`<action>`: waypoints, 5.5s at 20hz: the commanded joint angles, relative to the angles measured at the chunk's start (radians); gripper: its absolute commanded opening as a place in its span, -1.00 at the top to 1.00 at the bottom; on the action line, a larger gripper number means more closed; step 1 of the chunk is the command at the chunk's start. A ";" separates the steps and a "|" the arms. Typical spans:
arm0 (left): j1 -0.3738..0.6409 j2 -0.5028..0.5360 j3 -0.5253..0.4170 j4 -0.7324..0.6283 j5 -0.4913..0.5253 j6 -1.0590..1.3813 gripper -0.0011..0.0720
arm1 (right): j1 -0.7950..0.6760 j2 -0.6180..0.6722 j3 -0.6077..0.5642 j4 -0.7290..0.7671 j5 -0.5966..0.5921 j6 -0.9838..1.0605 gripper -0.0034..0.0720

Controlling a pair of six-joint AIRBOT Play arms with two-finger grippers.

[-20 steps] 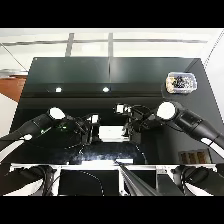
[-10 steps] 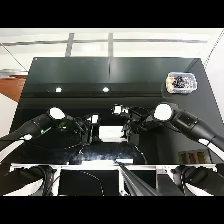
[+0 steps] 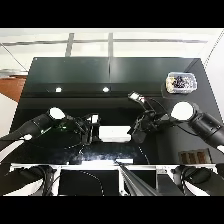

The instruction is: Fold the box and place the chain.

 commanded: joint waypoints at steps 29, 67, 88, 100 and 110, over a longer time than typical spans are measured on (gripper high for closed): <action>0.005 0.012 0.003 0.048 -0.001 -0.039 -0.91 | -0.071 -0.098 -0.088 0.386 -0.117 0.294 0.78; -0.251 -0.066 0.202 0.097 0.078 -0.386 -0.98 | -0.341 0.105 -0.074 0.251 -0.074 0.295 0.78; 0.499 -0.125 0.535 0.407 0.229 -0.861 -0.05 | -0.342 0.105 -0.073 0.252 -0.101 0.295 0.78; 0.804 -0.753 1.318 0.666 0.082 -1.391 -0.06 | -0.341 0.105 -0.073 0.274 -0.117 0.320 0.78; 0.768 -0.809 1.450 0.700 -0.072 -1.386 -1.00 | -0.341 0.105 -0.073 0.274 -0.171 0.319 0.78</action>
